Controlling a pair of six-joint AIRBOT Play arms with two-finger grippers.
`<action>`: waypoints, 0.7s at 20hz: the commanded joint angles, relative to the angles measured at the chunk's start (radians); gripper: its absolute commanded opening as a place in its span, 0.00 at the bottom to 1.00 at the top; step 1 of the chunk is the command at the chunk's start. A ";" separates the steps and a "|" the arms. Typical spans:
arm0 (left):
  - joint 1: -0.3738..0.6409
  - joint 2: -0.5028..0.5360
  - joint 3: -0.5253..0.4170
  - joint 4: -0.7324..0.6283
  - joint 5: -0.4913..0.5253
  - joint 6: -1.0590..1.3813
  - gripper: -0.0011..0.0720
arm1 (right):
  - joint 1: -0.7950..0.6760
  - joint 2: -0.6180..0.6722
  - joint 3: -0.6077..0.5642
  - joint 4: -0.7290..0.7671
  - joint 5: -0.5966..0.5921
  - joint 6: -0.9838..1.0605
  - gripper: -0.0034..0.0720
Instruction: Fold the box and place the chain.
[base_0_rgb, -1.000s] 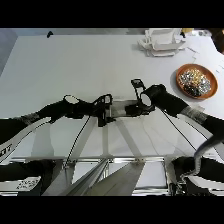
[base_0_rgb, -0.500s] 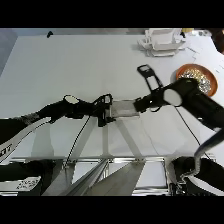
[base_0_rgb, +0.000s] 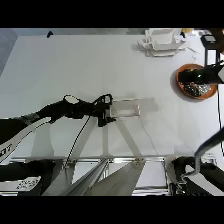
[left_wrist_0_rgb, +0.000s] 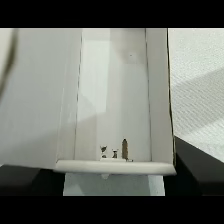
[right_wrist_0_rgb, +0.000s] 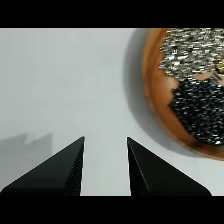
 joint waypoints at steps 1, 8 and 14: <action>-0.001 0.001 0.000 0.000 0.000 0.000 0.36 | -0.133 -0.109 0.004 0.018 -0.096 -0.023 0.40; 0.000 0.001 0.000 0.000 0.000 0.000 0.36 | -0.243 -0.291 0.004 0.014 -0.103 -0.043 0.39; 0.000 0.001 0.000 0.000 0.000 0.000 0.36 | -0.306 -0.309 0.004 0.014 -0.104 -0.044 0.39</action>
